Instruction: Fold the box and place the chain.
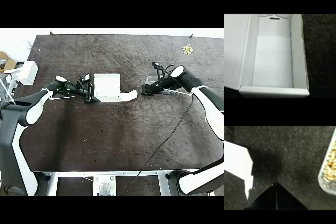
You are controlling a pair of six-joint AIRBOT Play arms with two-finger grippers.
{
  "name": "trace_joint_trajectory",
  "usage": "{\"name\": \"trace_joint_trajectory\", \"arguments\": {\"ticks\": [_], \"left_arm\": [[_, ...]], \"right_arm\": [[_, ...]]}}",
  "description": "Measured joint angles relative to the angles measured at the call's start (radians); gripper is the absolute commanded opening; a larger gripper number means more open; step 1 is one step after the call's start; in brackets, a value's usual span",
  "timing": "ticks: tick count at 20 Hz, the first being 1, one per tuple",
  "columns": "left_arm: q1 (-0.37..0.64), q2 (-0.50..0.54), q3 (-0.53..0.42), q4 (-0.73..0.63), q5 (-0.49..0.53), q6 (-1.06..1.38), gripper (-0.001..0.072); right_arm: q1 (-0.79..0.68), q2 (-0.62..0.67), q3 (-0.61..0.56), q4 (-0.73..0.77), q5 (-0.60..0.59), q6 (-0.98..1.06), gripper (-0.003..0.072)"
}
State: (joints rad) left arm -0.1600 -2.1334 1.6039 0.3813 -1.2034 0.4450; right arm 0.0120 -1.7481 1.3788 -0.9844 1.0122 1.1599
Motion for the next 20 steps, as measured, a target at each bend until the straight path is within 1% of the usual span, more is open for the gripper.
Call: {"name": "trace_joint_trajectory", "arguments": {"ticks": [5, 6, 7, 8, 11, 12, 13, 17, 18, 19, 20], "left_arm": [[0.0, 0.0, 0.0, 0.0, 0.0, 0.0, 0.0163], [0.0, 0.0, 0.0, 0.0, 0.0, 0.0, 0.0163], [0.0, 0.0, 0.0, 0.0, 0.0, 0.0, 0.0163], [0.0, 0.0, 0.0, 0.0, 0.0, 0.0, 0.0163], [0.0, 0.0, 0.0, 0.0, 0.0, 0.0, 0.0163], [0.0, 0.0, 0.0, 0.0, 0.0, 0.0, 0.0163], [0.0, 0.0, 0.0, 0.0, 0.0, 0.0, 0.0163], [0.0, 0.0, 0.0, 0.0, 0.0, 0.0, 0.0163], [0.0, 0.0, 0.0, 0.0, 0.0, 0.0, 0.0163], [0.0, 0.0, 0.0, 0.0, 0.0, 0.0, 0.0163], [0.0, 0.0, 0.0, 0.0, 0.0, 0.0, 0.0163]], "right_arm": [[0.014, -0.066, -0.004, 0.164, -0.004, -0.049, 0.001], [0.017, -0.076, -0.004, 0.196, -0.004, -0.062, 0.013], [0.019, -0.083, -0.004, 0.239, -0.004, -0.077, 0.0281], [0.019, -0.089, -0.004, 0.275, -0.003, -0.093, 0.0375], [0.019, -0.098, 0.008, 0.373, 0.023, -0.143, 0.0377], [0.019, -0.1, 0.016, 0.392, 0.033, -0.152, 0.0469], [0.019, -0.101, 0.026, 0.411, 0.04, -0.159, 0.0602], [0.038, -0.104, 0.055, 0.447, 0.055, -0.162, 0.0599], [0.046, -0.106, 0.058, 0.452, 0.055, -0.158, 0.0545], [0.055, -0.107, 0.06, 0.453, 0.057, -0.154, 0.0525], [0.064, -0.107, 0.062, 0.456, 0.056, -0.153, 0.0525]]}}
